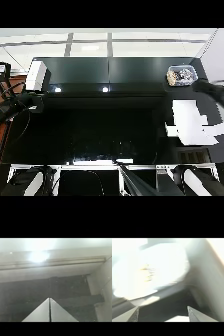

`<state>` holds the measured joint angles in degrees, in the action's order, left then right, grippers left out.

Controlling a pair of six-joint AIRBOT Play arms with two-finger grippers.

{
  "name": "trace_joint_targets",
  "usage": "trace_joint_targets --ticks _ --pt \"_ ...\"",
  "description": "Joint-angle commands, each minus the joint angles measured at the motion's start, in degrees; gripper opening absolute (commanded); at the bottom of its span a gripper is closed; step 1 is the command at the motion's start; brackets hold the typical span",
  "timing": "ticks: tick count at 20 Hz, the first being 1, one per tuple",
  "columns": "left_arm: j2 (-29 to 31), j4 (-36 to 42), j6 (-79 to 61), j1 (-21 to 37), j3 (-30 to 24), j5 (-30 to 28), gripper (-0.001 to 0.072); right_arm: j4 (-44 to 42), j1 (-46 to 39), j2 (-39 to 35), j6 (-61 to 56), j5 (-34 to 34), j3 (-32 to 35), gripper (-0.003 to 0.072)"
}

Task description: Fold the box and place the chain.

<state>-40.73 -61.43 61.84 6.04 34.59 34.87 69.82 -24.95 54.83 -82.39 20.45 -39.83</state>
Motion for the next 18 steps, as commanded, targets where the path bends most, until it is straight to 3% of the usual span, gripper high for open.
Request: trace_joint_targets --ticks 1,2,3,4,6,8,12,14,15,16,17,18 --pt "-0.28 3.32 0.11 -0.04 -0.04 0.66 0.0032 3.69 -22.60 5.99 -2.64 10.27 -4.55 0.0709" --pt "-0.72 3.74 0.11 -0.04 -0.04 0.76 0.0113 3.72 -27.02 8.83 3.89 16.92 -7.56 0.0710" --pt "-1.20 3.85 0.13 -0.22 -0.04 1.64 0.0458 3.72 -29.86 11.43 10.49 23.30 -10.34 0.0710" --pt "-1.97 3.85 0.87 -0.44 -0.02 2.51 0.0703 3.74 -31.74 14.23 17.18 30.14 -13.11 0.0710" --pt "-3.45 3.91 3.89 -0.70 -0.02 4.26 0.0703 4.66 -33.03 17.70 24.44 38.84 -15.69 0.0709" --pt "-4.20 3.89 5.38 -0.90 -0.02 6.08 0.0703 6.56 -32.85 19.17 27.69 42.56 -15.67 0.0709" --pt "-4.17 3.87 5.88 -0.87 -0.02 10.84 0.0703 6.62 -32.24 21.53 35.21 43.60 -15.67 0.0708" --pt "-4.17 3.89 5.92 -0.90 -0.04 10.84 0.0703 6.47 -30.99 22.29 36.22 43.58 -15.67 0.0513" --pt "-4.20 3.89 5.95 -0.87 -0.04 10.71 0.0703 6.47 -30.34 22.40 36.76 43.23 -15.61 0.0343" --pt "-4.20 3.89 5.95 -0.90 -0.04 10.69 0.0703 6.45 -29.79 22.40 37.09 43.21 -15.61 0.0114" --pt "-4.20 3.89 5.95 -0.90 -0.04 10.69 0.0703 6.49 -29.24 22.36 37.09 43.45 -15.61 0.0009" --pt "-4.20 3.89 5.95 -0.87 -0.04 10.69 0.0703 6.23 -28.74 22.14 37.07 44.13 -15.61 0.0010"
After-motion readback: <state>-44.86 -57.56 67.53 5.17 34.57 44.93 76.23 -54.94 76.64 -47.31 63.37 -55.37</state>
